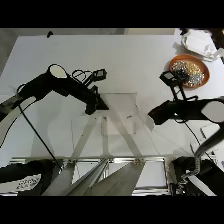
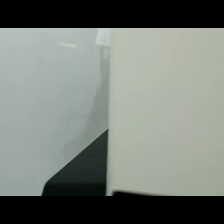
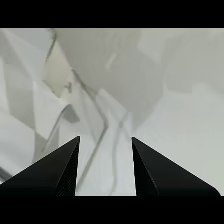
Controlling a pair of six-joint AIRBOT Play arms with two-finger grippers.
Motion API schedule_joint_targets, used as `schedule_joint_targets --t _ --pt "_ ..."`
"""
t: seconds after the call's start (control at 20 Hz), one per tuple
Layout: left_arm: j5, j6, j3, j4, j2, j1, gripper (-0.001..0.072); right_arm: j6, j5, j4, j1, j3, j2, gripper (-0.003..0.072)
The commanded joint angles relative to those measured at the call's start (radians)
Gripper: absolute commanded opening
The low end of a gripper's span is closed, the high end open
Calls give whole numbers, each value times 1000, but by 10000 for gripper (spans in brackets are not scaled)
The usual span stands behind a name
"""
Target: Fold the box and place the chain.
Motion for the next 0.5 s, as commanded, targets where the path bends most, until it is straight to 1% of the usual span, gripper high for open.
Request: schedule_joint_targets --t 0.0,0.1,0.2,0.25,0.35,0.45 --pt "35 4 -61 31 127 -68 -4 29 153 -71 0 8 152 365" --pt "93 12 -164 14 188 -80 -3 29 174 -71 0 8 195 365" --pt "183 92 -266 -28 208 -82 0 29 164 -63 0 8 216 365" --pt "200 144 -290 -43 201 -82 4 29 161 -58 0 8 216 365" --pt "220 215 -294 -28 167 -82 5 29 156 -51 0 7 214 365" --pt "306 247 -294 -59 139 -82 5 27 158 -37 1 7 214 365"
